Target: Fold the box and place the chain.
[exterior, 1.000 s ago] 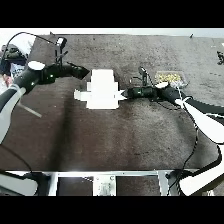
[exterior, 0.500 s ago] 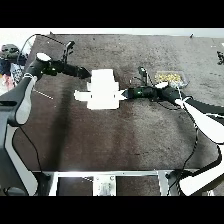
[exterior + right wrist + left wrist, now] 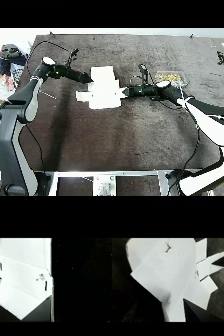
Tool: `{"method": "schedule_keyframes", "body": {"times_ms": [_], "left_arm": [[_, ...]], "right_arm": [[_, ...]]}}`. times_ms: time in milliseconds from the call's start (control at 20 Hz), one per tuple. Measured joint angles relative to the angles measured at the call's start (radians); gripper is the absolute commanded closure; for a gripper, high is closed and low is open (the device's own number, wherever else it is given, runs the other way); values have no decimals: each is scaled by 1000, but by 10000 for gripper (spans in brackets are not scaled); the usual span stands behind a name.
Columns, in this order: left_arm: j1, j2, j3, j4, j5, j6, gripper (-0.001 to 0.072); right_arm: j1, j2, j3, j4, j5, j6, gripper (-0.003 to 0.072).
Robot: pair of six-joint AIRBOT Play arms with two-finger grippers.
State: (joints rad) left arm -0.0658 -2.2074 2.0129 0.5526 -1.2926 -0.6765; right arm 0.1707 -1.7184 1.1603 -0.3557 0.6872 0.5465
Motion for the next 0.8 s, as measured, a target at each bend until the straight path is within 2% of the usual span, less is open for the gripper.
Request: {"method": "schedule_keyframes", "body": {"times_ms": [300,350,400,450,500,800], "left_arm": [[-5,-24,2,-69,-30,43,175],[-10,-29,2,-77,-38,48,229],[-15,-33,2,-81,-45,49,245],[-19,-37,2,-83,-49,55,319],[-22,-39,2,-83,-52,60,357],[-26,-43,3,-83,-103,113,362]], "right_arm": [[7,4,0,3,0,-5,677],[13,4,0,3,0,-5,676],[18,4,0,3,0,-6,676],[21,4,0,3,0,-8,676],[21,4,0,3,-2,-8,676],[21,4,0,-7,-13,-8,676]]}}
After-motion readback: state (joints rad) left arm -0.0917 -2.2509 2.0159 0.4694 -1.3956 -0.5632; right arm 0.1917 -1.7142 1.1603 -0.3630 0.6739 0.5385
